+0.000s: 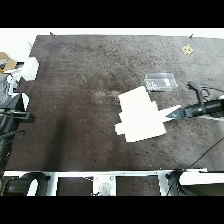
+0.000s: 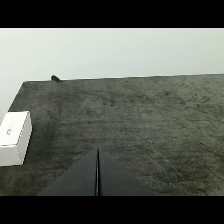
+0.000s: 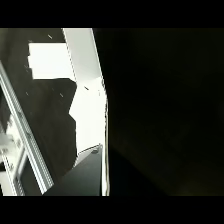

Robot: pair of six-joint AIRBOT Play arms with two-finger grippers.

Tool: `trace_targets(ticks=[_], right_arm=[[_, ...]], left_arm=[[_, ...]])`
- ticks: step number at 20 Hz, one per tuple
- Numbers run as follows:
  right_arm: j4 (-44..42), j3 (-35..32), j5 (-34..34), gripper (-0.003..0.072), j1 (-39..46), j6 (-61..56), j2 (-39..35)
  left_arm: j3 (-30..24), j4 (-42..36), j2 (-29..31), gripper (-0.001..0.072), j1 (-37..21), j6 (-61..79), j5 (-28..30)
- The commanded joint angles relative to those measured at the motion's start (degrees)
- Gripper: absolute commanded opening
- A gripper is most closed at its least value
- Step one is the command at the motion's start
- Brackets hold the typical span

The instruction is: Fold the box and place the chain.

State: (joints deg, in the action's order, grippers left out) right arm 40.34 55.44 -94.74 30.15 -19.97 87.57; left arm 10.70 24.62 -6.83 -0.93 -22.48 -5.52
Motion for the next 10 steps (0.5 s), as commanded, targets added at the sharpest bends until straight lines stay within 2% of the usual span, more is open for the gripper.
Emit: trace_targets(ticks=[1,3,6,8,10], right_arm=[[-14.69,-14.32,12.41,0.0004,-10.32,-0.85,-9.20],[-26.95,-18.67,20.94,0.0004,-17.90,-1.07,-11.76],[-39.52,-17.86,36.57,0.0004,-28.85,-5.22,-11.85],[-40.00,-14.82,45.05,0.0004,-34.56,-5.38,-10.56],[-39.52,-11.82,49.68,0.0004,-37.86,-5.38,-8.50]], left_arm=[[-0.04,0.02,0.04,0.0014,0.04,0.02,0.02],[-0.04,0.02,0.04,0.0013,0.04,0.02,0.02],[0.02,0.02,0.04,0.0013,0.04,0.02,0.83],[0.02,0.02,0.04,0.0013,0.04,0.02,1.99],[0.00,0.02,0.04,0.0013,0.04,0.02,2.58]])
